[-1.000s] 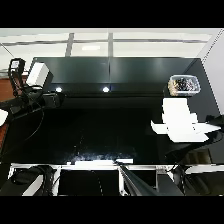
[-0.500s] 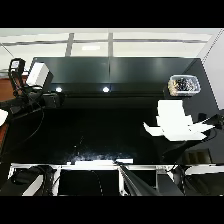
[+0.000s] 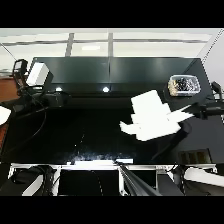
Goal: Fold the box and place the chain.
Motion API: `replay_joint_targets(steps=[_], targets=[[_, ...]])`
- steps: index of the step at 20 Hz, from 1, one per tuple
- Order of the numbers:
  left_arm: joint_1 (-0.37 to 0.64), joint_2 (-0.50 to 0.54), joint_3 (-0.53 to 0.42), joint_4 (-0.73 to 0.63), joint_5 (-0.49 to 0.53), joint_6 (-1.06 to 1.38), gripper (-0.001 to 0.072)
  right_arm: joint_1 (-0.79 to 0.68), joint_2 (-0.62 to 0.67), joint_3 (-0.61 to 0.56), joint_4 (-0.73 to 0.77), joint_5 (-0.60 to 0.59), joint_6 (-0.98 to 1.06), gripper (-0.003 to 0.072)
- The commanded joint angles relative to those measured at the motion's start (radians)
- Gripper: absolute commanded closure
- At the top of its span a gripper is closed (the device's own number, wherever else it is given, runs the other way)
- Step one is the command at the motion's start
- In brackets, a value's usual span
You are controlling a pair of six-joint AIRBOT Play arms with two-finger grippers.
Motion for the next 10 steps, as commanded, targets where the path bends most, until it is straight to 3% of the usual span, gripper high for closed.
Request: replay_joint_targets(steps=[1,6,10], targets=[[-0.031,-0.078,-0.015,-0.130,-0.037,0.008,0.0015,0.214,0.200,-0.149,0.143,-0.219,0.063,0.0666],[-0.071,-0.233,-0.015,-0.238,-0.048,0.095,0.0015,0.570,0.502,-0.391,0.142,-0.584,0.286,0.0665],[-0.062,-0.336,-0.014,-0.268,-0.099,0.113,0.0015,0.795,0.549,-0.504,0.103,-0.747,0.311,0.0666]])
